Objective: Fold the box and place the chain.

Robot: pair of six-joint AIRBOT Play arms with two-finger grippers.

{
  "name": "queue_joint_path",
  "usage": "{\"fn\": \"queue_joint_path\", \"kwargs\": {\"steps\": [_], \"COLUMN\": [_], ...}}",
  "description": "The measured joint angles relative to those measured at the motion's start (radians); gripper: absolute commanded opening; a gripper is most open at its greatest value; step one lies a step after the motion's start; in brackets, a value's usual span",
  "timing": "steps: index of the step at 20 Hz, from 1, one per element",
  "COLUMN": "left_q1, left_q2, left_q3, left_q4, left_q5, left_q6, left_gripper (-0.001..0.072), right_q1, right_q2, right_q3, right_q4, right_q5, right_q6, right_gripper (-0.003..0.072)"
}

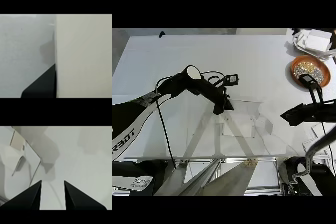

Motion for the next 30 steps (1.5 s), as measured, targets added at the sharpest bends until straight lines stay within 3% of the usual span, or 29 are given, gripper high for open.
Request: {"fn": "queue_joint_path", "kwargs": {"steps": [4,8,15,26,30], "left_q1": [-0.054,-0.121,-0.099,-0.066,-0.046], "left_q2": [0.030,0.084,0.116,0.004,-0.032], "left_q3": [-0.020,-0.103,-0.227,-0.228,-0.156], "left_q4": [0.040,0.039,-0.081,-0.281,-0.244], "left_q5": [0.061,0.213,0.343,0.333,0.264], "left_q6": [-0.049,-0.091,0.046,0.314,0.299], "left_gripper": [-0.0010,-0.0008,-0.0001,-0.0003,-0.0003], "right_q1": [0.000,0.000,0.000,0.000,0.000], "right_q2": [0.058,0.075,0.080,0.080,0.079], "right_q3": [0.002,0.002,0.002,0.002,0.002], "right_q4": [-0.029,-0.032,0.005,0.009,0.007], "right_q5": [0.027,0.039,0.034,0.018,0.010], "right_q6": [0.003,0.005,0.005,0.005,0.005], "right_gripper": [0.0321,0.0321,0.0321,0.0321,0.0321]}}
